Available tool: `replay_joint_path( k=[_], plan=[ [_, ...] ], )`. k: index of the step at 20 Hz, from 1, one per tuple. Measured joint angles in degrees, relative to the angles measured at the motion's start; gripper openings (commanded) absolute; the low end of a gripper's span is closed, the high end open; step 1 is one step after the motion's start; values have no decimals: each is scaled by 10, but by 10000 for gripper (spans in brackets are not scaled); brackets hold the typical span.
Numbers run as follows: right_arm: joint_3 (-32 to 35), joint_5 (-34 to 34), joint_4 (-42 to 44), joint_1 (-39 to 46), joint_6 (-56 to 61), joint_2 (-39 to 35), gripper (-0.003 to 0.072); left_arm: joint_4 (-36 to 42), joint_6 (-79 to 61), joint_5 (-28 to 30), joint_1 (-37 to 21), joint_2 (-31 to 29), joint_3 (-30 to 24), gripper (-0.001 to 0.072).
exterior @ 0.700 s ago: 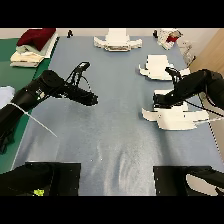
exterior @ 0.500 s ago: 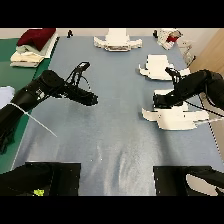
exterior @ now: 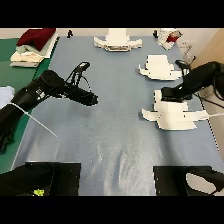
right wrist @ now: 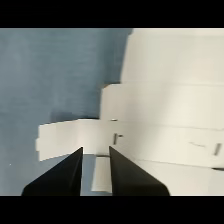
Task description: Fold the box.
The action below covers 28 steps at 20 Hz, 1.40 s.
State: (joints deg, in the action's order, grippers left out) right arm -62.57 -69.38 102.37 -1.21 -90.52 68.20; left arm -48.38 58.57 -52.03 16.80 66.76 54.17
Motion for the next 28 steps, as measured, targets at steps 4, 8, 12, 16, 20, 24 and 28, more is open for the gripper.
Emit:
replay_joint_path(
  k=[4,8,12,16,20,24,28],
  plan=[
    [-67,-57,-76,139,7,53,435,1,0,5,0,0,0,16],
    [-99,-67,-83,298,-47,130,450,13,0,15,0,0,0,16],
    [-135,-83,20,423,-140,209,450,30,0,27,0,0,0,16],
    [-170,-114,107,485,-218,270,447,36,0,36,0,0,0,16],
    [-183,-155,156,496,-276,310,276,43,0,38,0,0,0,15],
    [-186,-191,182,481,-310,327,5,49,0,33,0,0,0,16],
    [-186,-213,201,438,-320,331,3,52,0,16,0,0,0,16]
  ],
)
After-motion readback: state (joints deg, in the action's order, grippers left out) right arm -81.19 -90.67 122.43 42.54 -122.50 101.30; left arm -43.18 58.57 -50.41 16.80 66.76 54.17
